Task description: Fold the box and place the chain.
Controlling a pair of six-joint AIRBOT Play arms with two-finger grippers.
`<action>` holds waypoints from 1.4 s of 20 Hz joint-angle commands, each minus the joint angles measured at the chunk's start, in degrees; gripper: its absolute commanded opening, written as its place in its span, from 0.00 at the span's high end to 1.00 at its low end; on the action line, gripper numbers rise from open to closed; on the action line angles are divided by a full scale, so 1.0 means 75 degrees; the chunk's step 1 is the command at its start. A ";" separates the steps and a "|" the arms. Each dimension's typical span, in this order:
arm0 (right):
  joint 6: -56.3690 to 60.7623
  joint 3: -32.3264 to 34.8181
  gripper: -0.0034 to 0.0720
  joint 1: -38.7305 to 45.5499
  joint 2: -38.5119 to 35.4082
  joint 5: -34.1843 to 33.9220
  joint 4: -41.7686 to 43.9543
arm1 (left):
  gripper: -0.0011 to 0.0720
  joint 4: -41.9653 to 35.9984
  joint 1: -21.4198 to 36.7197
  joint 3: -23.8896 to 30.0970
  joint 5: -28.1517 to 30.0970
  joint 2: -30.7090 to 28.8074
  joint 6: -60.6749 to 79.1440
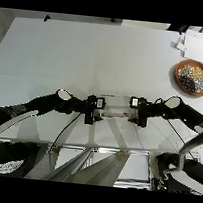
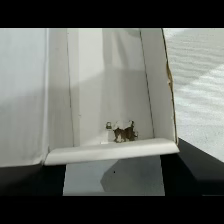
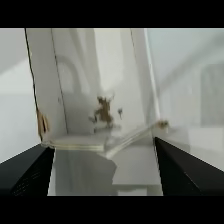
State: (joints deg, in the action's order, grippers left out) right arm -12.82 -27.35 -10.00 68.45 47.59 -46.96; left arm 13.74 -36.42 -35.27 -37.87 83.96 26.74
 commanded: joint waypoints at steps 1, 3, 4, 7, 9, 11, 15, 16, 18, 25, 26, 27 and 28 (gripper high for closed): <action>0.1489 -0.0009 0.06 0.0003 -0.0697 0.0411 -0.1320 | 0.89 0.0009 0.0003 -0.0006 -0.0009 0.0000 0.0006; 0.1894 -0.0009 0.11 0.0003 -0.1218 0.0749 -0.1647 | 0.89 0.0009 0.0003 -0.0006 -0.0009 0.0000 0.0006; 0.2005 -0.0009 0.12 0.0003 -0.1542 0.0915 -0.1708 | 0.89 0.0009 0.0003 -0.0006 -0.0009 0.0000 0.0006; 0.2226 -0.0009 0.13 0.0000 -0.2535 0.1172 -0.1440 | 0.89 0.0009 0.0003 -0.0006 -0.0009 0.0000 0.0006; 0.2259 -0.0009 0.54 0.0000 -0.3089 0.1215 -0.0495 | 0.89 0.0009 0.0003 -0.0006 -0.0009 0.0000 0.0006; 0.2250 -0.0009 0.93 0.0000 -0.3220 0.1137 0.1058 | 0.89 0.0009 0.0003 -0.0006 -0.0012 0.0000 0.0006; 0.2244 -0.0009 0.93 0.0000 -0.2334 0.0198 0.3005 | 0.89 0.0009 0.0003 -0.0006 -0.0009 0.0000 0.0006; 0.2247 -0.0009 0.93 0.0000 -0.1993 -0.0087 0.3252 | 0.89 0.0009 0.0003 -0.0006 -0.0009 0.0000 0.0006; 0.2250 -0.0009 0.93 0.0000 -0.1256 -0.0758 0.3681 | 0.89 0.0012 0.0003 -0.0006 -0.0009 0.0000 0.0006; 0.2253 -0.0009 0.93 0.0000 0.0017 -0.1224 0.3561 | 0.89 0.0009 0.0003 -0.0006 -0.0009 0.0000 0.0006; 0.2253 -0.0009 0.93 0.0000 0.0017 -0.1134 0.3494 | 0.89 0.0012 0.0000 -0.0006 -0.0012 0.0000 0.0006; 0.2256 -0.0009 0.93 0.0000 0.0017 -0.1032 0.3436 | 0.89 0.0009 0.0003 -0.0006 -0.0009 0.0000 0.0006; 0.2256 -0.0009 0.93 0.0000 0.0017 -0.0921 0.3421 | 0.89 0.0009 0.0003 -0.0006 -0.0009 0.0000 0.0006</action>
State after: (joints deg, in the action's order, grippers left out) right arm 4.10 -27.38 -10.00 67.59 39.51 -20.43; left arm 13.78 -36.42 -35.27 -37.98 83.96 26.74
